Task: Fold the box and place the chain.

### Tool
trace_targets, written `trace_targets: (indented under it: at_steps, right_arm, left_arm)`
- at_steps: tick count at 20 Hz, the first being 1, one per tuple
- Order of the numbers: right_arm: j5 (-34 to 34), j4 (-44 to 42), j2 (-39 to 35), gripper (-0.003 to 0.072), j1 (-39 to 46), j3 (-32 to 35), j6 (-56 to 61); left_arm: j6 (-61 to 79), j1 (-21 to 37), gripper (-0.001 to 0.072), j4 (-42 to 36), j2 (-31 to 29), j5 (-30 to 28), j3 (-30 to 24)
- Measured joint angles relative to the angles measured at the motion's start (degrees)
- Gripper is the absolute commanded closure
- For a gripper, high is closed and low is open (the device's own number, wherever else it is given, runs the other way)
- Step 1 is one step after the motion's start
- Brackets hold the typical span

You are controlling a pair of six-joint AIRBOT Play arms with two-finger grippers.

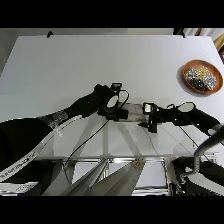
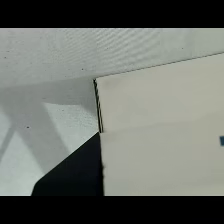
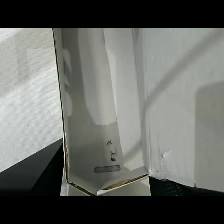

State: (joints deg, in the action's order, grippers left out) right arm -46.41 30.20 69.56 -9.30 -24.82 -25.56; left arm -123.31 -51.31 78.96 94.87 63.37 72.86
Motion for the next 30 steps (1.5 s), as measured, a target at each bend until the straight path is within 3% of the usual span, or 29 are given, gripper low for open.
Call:
trace_targets:
  at_steps: [2,3,4,5,9,15,18,22,23,25,26,29,30]
  right_arm:
    - [0.0,0.0,0.0,0.0286,0.0,0.0,0.0]
    - [0.0,0.0,0.0,0.0286,0.0,0.0,0.0]
    - [0.0,0.0,0.0,0.0286,0.0,0.0,0.0]
    - [0.1,-0.2,0.0,0.0286,0.0,0.0,0.0]
    - [0.1,-0.3,0.0,0.0286,0.0,0.0,0.0]
    - [0.0,-0.1,0.0,0.0286,0.0,0.0,0.0]
    - [-0.1,-0.1,0.0,0.0286,0.0,0.0,0.0]
    - [-0.1,-0.1,0.0,0.0286,0.0,0.0,0.0]
    - [-0.1,-0.1,0.0,0.0286,0.0,0.0,0.0]
    - [-0.1,-0.1,0.0,0.0286,0.0,0.0,0.0]
    - [-0.1,-0.1,0.0,0.0286,0.0,0.0,0.0]
    - [-0.1,0.0,0.0,0.0286,0.0,0.0,0.0]
    - [-0.1,0.0,0.0,0.0286,0.0,0.0,0.0]
  left_arm:
    - [-0.4,-0.2,0.0615,0.4,0.0,0.0,0.0]
    - [-0.3,-0.3,0.0469,0.5,0.0,0.0,0.0]
    - [-0.4,-0.4,0.0269,0.1,0.1,-0.4,0.0]
    - [-0.5,-0.4,0.0177,-0.4,0.1,-0.4,0.1]
    - [-0.6,0.1,0.0174,0.7,0.0,1.3,1.2]
    - [-0.4,0.5,0.0221,1.7,0.8,2.1,2.2]
    - [-0.4,0.5,0.0330,1.8,1.9,2.4,2.3]
    - [-0.4,0.4,0.0354,1.7,2.5,2.6,2.4]
    - [-0.4,0.4,0.0427,1.7,2.5,2.7,2.4]
    - [-0.3,0.4,0.0489,1.7,2.6,2.8,2.4]
    - [-0.4,0.4,0.0557,1.7,2.6,2.9,2.4]
    - [-0.3,0.4,0.0605,1.8,2.6,3.0,2.4]
    - [-0.4,0.4,0.0694,1.9,2.6,3.1,2.4]
